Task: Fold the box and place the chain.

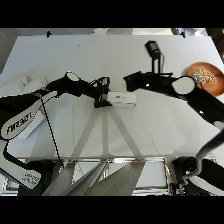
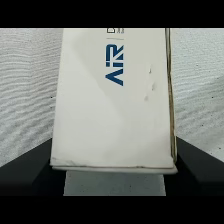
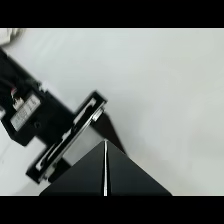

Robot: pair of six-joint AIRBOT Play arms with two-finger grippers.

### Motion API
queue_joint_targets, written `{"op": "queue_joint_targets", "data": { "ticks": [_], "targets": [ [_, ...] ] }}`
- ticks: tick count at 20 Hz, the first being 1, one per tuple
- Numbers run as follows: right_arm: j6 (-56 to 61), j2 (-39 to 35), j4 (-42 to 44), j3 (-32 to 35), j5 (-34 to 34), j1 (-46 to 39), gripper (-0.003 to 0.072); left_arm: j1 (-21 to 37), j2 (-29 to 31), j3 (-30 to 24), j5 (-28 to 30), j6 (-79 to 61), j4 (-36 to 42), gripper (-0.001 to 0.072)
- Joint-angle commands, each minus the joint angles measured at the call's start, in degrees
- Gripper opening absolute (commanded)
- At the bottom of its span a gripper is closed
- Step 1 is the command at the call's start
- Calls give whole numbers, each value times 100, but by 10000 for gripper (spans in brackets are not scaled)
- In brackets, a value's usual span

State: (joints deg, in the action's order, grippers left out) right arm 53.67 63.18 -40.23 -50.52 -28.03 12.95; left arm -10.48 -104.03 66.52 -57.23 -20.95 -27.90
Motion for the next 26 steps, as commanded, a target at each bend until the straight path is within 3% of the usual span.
{"op": "queue_joint_targets", "data": {
  "ticks": [1,4,6,9,21,22,24,26],
  "targets": [
    [1126,-675,-1521,-26,-385,-590,13,2,4,2,0,0,-2,500],
    [2446,-817,-3335,-26,-1080,-1224,13,2,4,2,0,-2,-2,500],
    [2758,-815,-4089,-26,-1620,-1613,14,2,4,2,0,-2,-2,500],
    [2730,-815,-4232,-26,-2052,-2070,14,2,4,2,-4,2,0,500],
    [2732,-817,-4207,-26,-2055,-2260,14,2,4,2,-63,2,39,472],
    [2732,-817,-4210,-26,-2055,-2260,14,2,4,2,-63,2,39,373],
    [2732,-817,-4210,-26,-2055,-2260,14,2,11,2,-66,0,39,24],
    [2732,-817,-4207,-26,-2055,-2260,14,4,50,2,-103,2,39,15]
  ]
}}
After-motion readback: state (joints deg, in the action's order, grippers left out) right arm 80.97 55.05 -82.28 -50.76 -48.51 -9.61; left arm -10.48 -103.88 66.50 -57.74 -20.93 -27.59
